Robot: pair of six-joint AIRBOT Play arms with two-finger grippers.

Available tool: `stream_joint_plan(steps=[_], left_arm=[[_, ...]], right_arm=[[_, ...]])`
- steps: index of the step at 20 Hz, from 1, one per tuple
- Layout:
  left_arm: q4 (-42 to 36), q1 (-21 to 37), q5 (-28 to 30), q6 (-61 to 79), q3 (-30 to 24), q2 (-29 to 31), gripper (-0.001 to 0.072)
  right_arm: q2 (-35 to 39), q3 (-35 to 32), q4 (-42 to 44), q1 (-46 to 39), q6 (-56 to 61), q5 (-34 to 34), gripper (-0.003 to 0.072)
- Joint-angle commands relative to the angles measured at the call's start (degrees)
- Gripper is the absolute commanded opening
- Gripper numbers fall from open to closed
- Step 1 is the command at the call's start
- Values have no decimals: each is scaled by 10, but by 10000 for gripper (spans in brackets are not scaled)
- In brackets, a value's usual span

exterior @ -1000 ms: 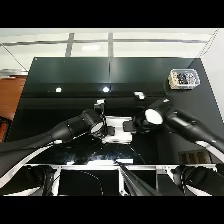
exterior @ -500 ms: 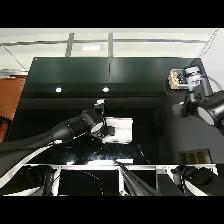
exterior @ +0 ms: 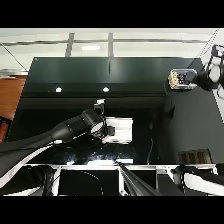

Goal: Fold the box and place the chain.

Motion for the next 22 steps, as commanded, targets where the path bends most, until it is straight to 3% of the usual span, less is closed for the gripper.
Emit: stream_joint_plan(steps=[1, 3, 6, 8, 9, 20, 22], left_arm=[[0, 0, 0, 0, 0, 0, 27], [0, 0, -1, 0, 0, 0, 27], [2, 0, 0, 0, 0, 0, 27], [2, 0, 0, 0, 0, 0, 27], [2, 0, 0, 0, 0, 0, 27], [2, 0, 0, 0, 0, 0, 27], [2, 0, 0, 0, 0, 0, 27]], right_arm=[[-160, 177, 143, -37, 26, 74, 720], [-213, 236, 146, -35, 106, 115, 720], [-250, 266, 174, -35, 181, 104, 720], [-263, 267, 188, -35, 195, 95, 581], [-269, 267, 189, -35, 200, 95, 556], [-301, 267, 253, -36, 224, 47, 553], [-302, 267, 252, -37, 199, 51, 306]])
